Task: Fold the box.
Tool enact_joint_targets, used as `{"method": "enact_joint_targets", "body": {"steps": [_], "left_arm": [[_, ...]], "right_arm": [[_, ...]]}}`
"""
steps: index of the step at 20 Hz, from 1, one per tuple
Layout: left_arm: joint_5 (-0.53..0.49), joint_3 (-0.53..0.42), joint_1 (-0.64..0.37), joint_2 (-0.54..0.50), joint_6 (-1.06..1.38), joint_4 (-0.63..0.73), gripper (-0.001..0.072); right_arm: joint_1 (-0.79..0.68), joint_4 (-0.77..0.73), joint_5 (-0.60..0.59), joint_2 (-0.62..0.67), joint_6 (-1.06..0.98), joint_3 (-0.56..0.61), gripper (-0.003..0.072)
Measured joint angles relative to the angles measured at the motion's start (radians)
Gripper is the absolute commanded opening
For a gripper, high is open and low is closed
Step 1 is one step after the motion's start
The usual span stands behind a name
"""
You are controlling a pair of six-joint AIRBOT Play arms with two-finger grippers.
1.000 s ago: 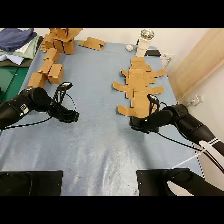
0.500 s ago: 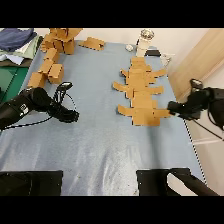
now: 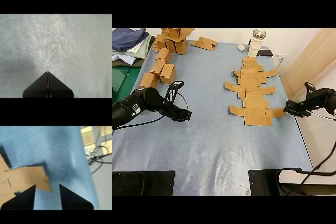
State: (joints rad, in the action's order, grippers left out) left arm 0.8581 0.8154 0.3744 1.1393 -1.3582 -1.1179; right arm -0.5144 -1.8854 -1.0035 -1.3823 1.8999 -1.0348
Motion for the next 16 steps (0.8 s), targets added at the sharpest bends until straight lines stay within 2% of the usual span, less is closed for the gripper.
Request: {"method": "enact_joint_targets", "body": {"steps": [2,4,7,10,12,16], "left_arm": [[-0.001,0.000,0.000,0.000,0.000,0.001,0.0013],[-0.005,0.000,0.000,0.000,0.000,0.000,0.0013],[-0.009,0.000,0.000,0.000,0.000,0.002,0.0014],[-0.011,0.000,0.000,0.000,0.000,0.012,0.0013],[-0.012,0.000,0.000,0.000,0.000,0.023,0.0014],[-0.012,0.000,0.000,0.000,0.000,0.089,0.0016]], "right_arm": [[-0.008,-0.063,-0.011,-0.043,0.062,-0.020,0.0448],[-0.011,-0.103,-0.028,-0.073,0.112,-0.031,0.0354],[-0.013,-0.166,-0.056,-0.105,0.181,-0.038,0.0349],[-0.012,-0.217,-0.084,-0.126,0.223,-0.040,0.0115],[-0.005,-0.234,-0.105,-0.132,0.238,-0.042,0.0002],[0.057,-0.260,-0.175,-0.137,0.249,-0.041,-0.0002]]}}
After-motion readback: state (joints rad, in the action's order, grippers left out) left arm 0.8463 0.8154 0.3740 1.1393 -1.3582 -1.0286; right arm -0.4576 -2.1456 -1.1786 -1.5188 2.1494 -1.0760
